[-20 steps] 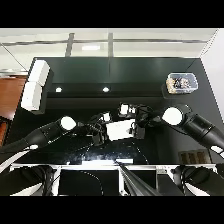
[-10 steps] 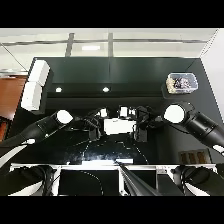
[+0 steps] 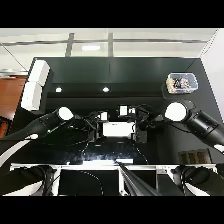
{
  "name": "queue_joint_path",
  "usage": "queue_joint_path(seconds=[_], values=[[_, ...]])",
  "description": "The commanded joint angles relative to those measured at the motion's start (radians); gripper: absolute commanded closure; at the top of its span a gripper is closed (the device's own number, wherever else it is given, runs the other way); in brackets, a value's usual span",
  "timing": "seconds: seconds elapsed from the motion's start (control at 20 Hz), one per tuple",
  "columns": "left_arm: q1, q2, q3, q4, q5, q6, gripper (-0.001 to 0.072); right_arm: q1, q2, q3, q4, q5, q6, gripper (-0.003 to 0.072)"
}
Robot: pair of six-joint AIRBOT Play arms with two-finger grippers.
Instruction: Fold the box and place the chain.
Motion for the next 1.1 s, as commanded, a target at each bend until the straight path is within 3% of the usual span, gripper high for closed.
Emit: queue_joint_path(seconds=[0.0, 1.05], values=[[-0.001, -0.016, 0.0, 0.011, -0.01, 0.016, 0.0492, -0.001, 0.001, 0.024, 0.018, 0.016, 0.024, 0.0005], [-0.001, -0.016, 0.0, 0.004, -0.01, 0.016, 0.0491, 0.033, -0.079, -0.019, -0.042, -0.101, 0.045, 0.0005]])
